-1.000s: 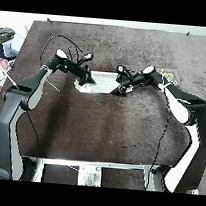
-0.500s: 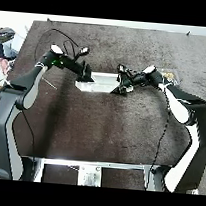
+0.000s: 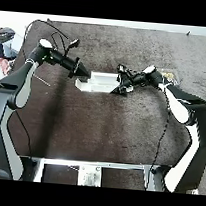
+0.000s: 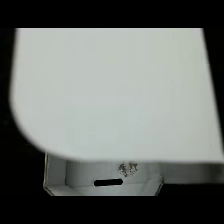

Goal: Fold the box and place the chain.

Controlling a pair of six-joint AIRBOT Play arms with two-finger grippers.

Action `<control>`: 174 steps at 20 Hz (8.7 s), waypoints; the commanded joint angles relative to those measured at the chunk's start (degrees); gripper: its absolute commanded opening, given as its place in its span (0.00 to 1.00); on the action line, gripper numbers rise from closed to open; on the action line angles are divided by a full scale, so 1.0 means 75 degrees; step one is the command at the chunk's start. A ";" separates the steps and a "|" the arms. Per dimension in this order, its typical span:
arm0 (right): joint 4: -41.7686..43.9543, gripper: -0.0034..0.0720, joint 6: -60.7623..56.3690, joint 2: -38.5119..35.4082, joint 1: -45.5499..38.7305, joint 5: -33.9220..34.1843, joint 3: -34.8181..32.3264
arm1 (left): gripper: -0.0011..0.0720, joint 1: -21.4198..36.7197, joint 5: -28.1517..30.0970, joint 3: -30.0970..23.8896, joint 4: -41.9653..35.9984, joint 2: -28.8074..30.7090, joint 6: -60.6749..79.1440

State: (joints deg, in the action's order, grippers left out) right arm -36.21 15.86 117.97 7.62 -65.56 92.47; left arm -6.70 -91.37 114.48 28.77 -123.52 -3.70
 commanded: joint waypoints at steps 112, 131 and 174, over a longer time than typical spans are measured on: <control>0.0000 0.63 0.0000 0.0003 0.0006 -0.0003 0.0003 | 0.03 0.0029 0.2066 -0.0510 0.1282 0.1492 -0.4092; 0.0000 0.63 0.0000 0.0003 0.0006 -0.0003 0.0003 | 0.03 0.0930 0.3031 -0.3756 0.1058 0.1469 -0.6557; 0.0000 0.63 0.0000 0.0003 0.0006 0.0000 0.0003 | 0.52 -0.0909 0.3279 -0.2614 0.1489 0.1536 -0.8740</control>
State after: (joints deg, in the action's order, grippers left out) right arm -36.21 15.86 117.97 7.62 -65.56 92.49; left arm -13.04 -67.11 94.30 37.67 -112.05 -66.85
